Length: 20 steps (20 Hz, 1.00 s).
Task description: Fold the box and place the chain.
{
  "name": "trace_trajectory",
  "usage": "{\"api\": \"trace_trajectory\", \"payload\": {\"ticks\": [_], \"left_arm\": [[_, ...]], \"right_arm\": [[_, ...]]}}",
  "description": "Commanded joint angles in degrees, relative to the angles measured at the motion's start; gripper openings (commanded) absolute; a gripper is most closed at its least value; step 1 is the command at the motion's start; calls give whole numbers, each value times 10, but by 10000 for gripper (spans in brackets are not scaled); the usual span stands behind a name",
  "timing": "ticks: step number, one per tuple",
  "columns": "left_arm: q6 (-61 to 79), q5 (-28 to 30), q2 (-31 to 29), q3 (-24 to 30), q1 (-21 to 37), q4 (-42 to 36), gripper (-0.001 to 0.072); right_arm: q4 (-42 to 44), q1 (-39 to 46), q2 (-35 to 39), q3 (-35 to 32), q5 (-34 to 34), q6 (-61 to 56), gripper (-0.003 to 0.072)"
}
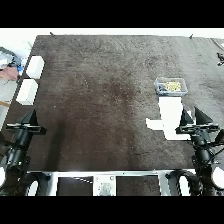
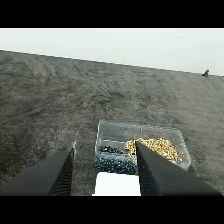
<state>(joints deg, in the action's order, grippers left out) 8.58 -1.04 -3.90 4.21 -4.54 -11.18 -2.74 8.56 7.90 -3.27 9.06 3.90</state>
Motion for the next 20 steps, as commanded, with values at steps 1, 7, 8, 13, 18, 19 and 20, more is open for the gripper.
{"api": "trace_trajectory", "payload": {"ticks": [1,7,8,13,18,19,20], "left_arm": [[0,0,-136,0,0,0,13],[0,0,-136,0,0,0,14],[0,0,-136,0,0,0,13],[0,0,-136,0,0,0,14],[0,0,-136,0,0,0,13],[0,0,-136,0,0,0,13],[0,0,-136,0,0,0,13]], "right_arm": [[0,0,0,0,0,0,428],[9,0,-3,15,2,-17,429],[9,0,-14,32,-17,-26,437],[9,1,-248,181,-59,-26,504],[12,58,-535,341,-13,-83,504],[8,98,-570,359,45,-111,505],[-21,141,-592,371,111,-153,505]]}}
